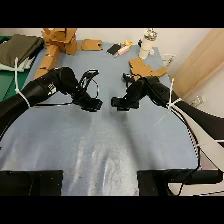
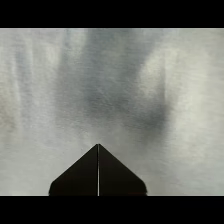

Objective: Fold the box.

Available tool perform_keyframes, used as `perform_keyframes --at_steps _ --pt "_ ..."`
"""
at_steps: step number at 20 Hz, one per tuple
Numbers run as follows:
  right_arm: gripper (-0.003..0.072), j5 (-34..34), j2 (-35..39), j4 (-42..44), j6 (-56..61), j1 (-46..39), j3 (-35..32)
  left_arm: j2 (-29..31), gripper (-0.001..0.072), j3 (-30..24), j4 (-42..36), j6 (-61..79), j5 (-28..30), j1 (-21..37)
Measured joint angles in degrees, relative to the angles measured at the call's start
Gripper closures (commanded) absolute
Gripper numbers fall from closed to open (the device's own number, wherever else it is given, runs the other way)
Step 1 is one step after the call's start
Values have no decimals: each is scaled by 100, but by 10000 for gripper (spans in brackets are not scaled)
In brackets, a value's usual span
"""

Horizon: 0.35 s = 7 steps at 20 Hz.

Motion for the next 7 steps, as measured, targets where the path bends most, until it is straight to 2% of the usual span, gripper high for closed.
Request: perform_keyframes --at_steps 7 --pt "681 35 -107 90 -66 -9 68 -90 698 46 -15 -59 33 -101"
